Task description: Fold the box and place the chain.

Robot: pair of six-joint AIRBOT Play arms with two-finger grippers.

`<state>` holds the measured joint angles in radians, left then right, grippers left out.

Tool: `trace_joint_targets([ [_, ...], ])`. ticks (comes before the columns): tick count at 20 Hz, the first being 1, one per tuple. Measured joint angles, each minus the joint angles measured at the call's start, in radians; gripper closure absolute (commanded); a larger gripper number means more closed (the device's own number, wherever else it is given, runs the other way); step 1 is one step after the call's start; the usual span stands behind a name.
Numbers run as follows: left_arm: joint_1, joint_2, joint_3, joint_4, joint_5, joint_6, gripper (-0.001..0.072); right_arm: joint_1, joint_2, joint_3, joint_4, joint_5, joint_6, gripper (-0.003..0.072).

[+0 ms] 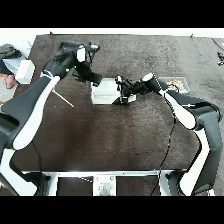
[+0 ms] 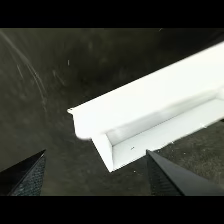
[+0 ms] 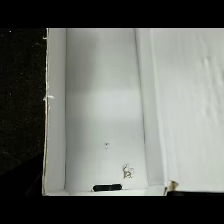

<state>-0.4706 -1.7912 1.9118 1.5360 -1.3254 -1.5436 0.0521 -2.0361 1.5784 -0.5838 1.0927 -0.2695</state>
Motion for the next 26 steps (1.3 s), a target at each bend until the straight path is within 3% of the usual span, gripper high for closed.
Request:
trace_joint_targets([
  [3,0.016,0.069,-0.034,-0.031,0.053,0.088,-0.0007,0.0,0.0,0.0,0.0,0.0,0.0,0.0312],
  [5,0.056,0.127,-0.114,-0.111,0.119,0.171,0.0002,0.0,0.0,0.0,0.0,0.0,0.0,0.0312],
  [7,0.116,0.187,-0.241,-0.259,0.203,0.313,0.0,0.0,0.0,0.0,0.001,0.0,0.0,0.0312],
  [11,0.266,0.251,-0.517,-0.681,0.32,0.766,0.0,0.0,0.0,0.0,0.001,-0.001,0.0,0.0312],
  [15,0.355,0.264,-0.678,-0.914,0.38,1.049,0.0,0.0,0.0,0.0,0.001,-0.001,0.0,0.0312],
  [21,0.396,0.229,-0.709,-1.047,0.45,1.18,0.0001,0.0,0.0,0.0,0.001,-0.001,0.0,0.0312],
  [26,0.438,0.039,-0.533,-1.094,0.317,1.338,0.0001,0.0,0.0,0.0,0.001,-0.001,0.0,0.0312],
])
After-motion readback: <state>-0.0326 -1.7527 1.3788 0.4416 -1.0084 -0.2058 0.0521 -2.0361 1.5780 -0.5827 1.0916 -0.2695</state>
